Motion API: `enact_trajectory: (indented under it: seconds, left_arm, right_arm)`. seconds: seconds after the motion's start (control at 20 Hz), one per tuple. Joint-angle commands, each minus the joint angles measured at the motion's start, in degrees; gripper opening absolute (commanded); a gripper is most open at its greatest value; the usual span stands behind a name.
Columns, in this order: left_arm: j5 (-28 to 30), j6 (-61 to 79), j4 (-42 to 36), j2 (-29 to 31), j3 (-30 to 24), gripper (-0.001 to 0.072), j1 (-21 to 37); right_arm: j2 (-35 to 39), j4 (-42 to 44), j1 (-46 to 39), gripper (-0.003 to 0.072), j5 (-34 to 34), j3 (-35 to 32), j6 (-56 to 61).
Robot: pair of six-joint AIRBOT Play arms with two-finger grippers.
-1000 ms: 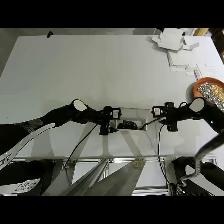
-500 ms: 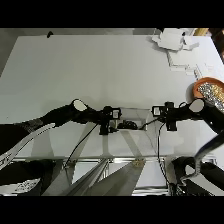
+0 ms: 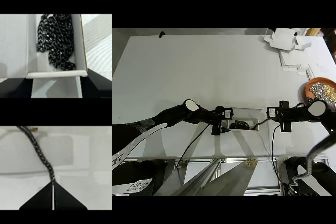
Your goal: Fold the box and place the chain.
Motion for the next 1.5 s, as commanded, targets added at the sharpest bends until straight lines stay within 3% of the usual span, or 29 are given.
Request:
enact_trajectory:
  seconds: [0.0, 0.2, 0.4, 0.55, 0.75, 0.85, 0.95, 1.05, 1.1, 1.45]
  left_arm:
    - [0.00, 0.00, 0.02, 0.02, 0.00, 0.0254, 0.04]
    - [0.00, 0.00, 0.02, 0.02, 0.00, 0.0254, 0.04]
    - [-0.02, 0.00, 0.02, 0.02, 0.00, 0.0254, 0.04]
    - [0.00, 0.00, 0.02, 0.02, 0.00, 0.0254, 0.04]
    - [0.00, 0.00, 0.02, 0.02, 0.00, 0.0254, 0.04]
    - [0.00, 0.00, 0.02, 0.02, 0.00, 0.0254, 0.04]
    - [0.00, 0.00, 0.02, 0.02, 0.00, 0.0254, 0.04]
    - [-0.02, 0.00, 0.02, 0.02, 0.00, 0.0254, 0.04]
    - [0.00, 0.00, 0.02, 0.02, 0.00, 0.0254, 0.04]
    - [0.00, 0.00, 0.02, 0.02, 0.00, 0.0254, 0.04]
  right_arm:
    - [7.63, 4.55, 2.34, 0.0018, 2.89, -0.02, 0.17]
    - [15.32, 7.06, 9.73, 0.0018, 4.15, -0.02, 0.20]
    - [16.52, 7.26, 12.72, 0.0018, 3.15, -0.17, 0.17]
    - [13.66, 0.59, 12.72, 0.0018, -1.86, -1.51, 0.22]
    - [4.46, -5.46, 12.72, 0.0023, -3.56, -1.92, 2.91]
    - [0.98, -6.05, 12.72, 0.0120, -5.07, -1.95, 3.28]
    - [-0.98, -6.51, 11.76, 0.0147, -6.95, -1.95, 3.26]
    - [-1.92, -6.19, 7.10, 0.0286, -8.74, -1.92, 3.26]
    - [-2.34, -5.27, 4.07, 0.0318, -8.83, -1.92, 3.26]
    - [-6.32, 0.83, 0.70, 0.0318, -8.02, -1.95, -2.38]
